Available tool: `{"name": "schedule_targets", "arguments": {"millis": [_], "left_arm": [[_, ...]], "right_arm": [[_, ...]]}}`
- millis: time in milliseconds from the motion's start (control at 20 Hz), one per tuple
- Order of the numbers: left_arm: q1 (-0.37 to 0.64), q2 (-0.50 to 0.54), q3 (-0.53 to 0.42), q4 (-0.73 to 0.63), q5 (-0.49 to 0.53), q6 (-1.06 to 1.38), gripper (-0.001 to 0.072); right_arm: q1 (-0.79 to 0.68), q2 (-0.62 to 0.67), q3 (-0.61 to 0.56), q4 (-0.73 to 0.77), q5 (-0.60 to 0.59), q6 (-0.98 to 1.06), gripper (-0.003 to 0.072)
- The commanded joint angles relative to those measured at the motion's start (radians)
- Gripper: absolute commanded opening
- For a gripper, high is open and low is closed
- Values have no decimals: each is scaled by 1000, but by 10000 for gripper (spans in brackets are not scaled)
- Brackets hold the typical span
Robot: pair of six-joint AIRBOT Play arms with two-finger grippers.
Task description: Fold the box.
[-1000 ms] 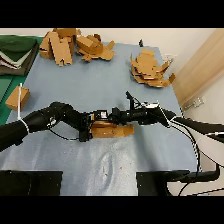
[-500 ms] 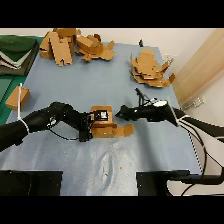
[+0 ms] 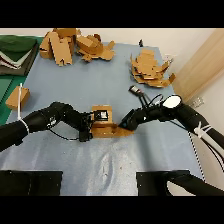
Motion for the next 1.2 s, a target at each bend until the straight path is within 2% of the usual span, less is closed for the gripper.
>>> {"name": "schedule_targets", "arguments": {"millis": [0,100,150,250,350,450,750,1050,1100,1150], "left_arm": [[-1,1,0,0,-4,1,175],[-1,1,0,-1,-4,1,174],[-1,1,0,0,-4,1,174],[-1,1,0,-6,-3,1,175],[-1,1,0,-16,-3,1,174],[-1,1,0,-15,-3,1,174],[-1,1,0,-15,-3,1,174],[-1,1,0,-15,-5,1,174],[-1,1,0,-15,-4,1,174],[-1,1,0,-15,-4,1,175]], "right_arm": [[180,42,-1,-391,11,-126,531],[256,31,-11,-581,-69,-119,532],[267,18,-11,-603,-139,-113,532],[268,-6,-11,-588,-261,-114,533],[268,-21,-10,-523,-321,-113,534],[269,-29,-10,-457,-318,-105,597],[268,-41,-11,-451,-239,-98,597],[269,-62,-11,-342,-311,-98,590],[269,-74,-11,-329,-327,-98,575],[269,-85,-11,-314,-328,-98,472]]}}
